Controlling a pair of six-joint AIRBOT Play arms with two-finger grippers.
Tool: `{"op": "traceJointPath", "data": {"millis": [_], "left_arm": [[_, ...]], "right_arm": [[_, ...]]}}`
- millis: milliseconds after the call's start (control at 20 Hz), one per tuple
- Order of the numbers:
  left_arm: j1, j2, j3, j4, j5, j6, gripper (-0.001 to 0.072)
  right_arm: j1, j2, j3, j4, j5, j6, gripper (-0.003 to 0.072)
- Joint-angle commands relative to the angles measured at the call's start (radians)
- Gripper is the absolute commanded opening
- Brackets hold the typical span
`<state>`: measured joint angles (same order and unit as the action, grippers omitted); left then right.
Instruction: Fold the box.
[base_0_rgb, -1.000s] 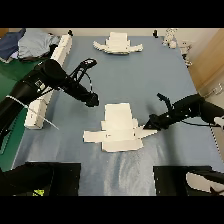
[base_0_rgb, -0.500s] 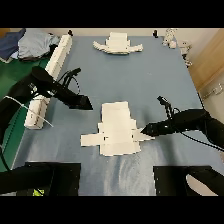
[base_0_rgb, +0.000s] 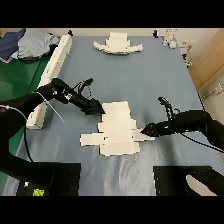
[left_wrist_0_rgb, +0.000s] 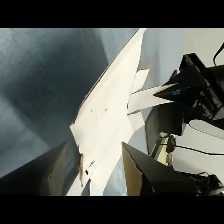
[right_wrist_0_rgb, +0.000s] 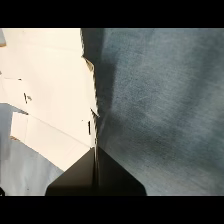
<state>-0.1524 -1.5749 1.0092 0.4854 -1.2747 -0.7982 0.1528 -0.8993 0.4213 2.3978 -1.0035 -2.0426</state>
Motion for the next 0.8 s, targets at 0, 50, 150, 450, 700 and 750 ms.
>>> {"op": "traceJointPath", "data": {"millis": [0,50,150,450,700,750], "left_arm": [[-0.042,-0.097,0.066,-0.032,-0.019,0.032,0.0519],[-0.052,-0.112,0.081,-0.032,-0.019,0.032,0.0520],[-0.068,-0.130,0.097,-0.031,-0.019,0.056,0.0519],[-0.090,-0.136,0.101,-0.006,-0.097,0.182,0.0245],[-0.090,-0.136,0.101,-0.006,-0.106,0.228,0.0096],[-0.090,-0.136,0.101,-0.007,-0.109,0.235,0.0096]], "right_arm": [[0.001,0.001,-0.001,0.000,-0.007,0.001,0.0002],[0.001,0.001,-0.001,0.000,-0.007,0.002,0.0002],[0.001,0.001,-0.001,0.000,-0.008,0.003,0.0002],[0.001,0.001,-0.001,0.000,-0.011,0.003,0.0002],[0.001,0.001,-0.001,0.000,-0.019,0.004,0.0002],[0.001,0.001,-0.001,0.000,-0.019,0.004,0.0002]]}}
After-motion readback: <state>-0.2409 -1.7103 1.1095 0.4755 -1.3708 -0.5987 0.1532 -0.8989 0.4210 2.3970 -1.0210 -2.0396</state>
